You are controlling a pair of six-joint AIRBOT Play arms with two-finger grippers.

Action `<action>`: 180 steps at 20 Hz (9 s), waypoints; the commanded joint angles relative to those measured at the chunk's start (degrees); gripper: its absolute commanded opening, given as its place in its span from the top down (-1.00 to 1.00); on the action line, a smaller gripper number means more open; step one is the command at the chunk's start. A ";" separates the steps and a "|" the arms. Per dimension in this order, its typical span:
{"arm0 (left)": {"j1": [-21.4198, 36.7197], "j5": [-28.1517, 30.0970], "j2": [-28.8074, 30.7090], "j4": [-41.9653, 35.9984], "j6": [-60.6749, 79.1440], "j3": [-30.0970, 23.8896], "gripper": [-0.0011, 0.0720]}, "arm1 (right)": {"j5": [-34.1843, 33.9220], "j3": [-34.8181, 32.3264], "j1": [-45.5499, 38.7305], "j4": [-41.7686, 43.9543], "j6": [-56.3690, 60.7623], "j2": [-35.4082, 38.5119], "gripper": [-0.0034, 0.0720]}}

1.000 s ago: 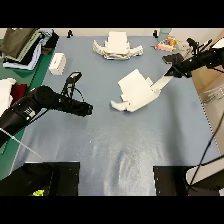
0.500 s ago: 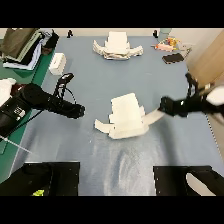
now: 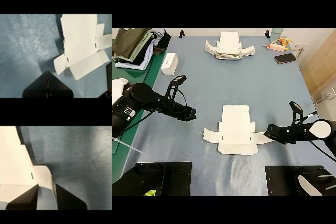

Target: Fold the box.

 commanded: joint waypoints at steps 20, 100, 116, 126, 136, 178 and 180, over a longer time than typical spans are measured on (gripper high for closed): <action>0.02 -4.07 -0.02 -0.37 0.04 -0.02 0.93 | 12.22 15.41 0.55 3.98 -12.57 -27.17 0.40; -16.37 20.79 -7.72 -16.22 72.11 -4.57 0.95 | -17.97 12.83 17.00 -31.08 15.08 -11.41 -0.44; -25.94 31.34 -7.37 -9.53 57.70 -10.40 0.94 | -17.94 12.83 17.03 -30.12 15.10 -11.41 -0.44; -23.67 21.88 -7.43 -4.37 53.72 -4.33 0.94 | -17.94 12.81 17.07 -29.38 15.08 -12.11 -0.44; -23.67 24.94 -8.31 -10.69 61.99 -6.58 0.94 | -17.97 12.76 17.07 -29.07 15.10 -12.22 -0.44; -23.61 24.41 -9.66 -13.73 67.28 -7.80 0.94 | -12.55 12.79 17.07 -26.53 15.06 -12.22 -0.42; -23.65 24.04 -9.66 -13.77 66.84 -8.37 0.93 | -12.52 12.79 17.07 -26.53 15.06 -12.22 -0.42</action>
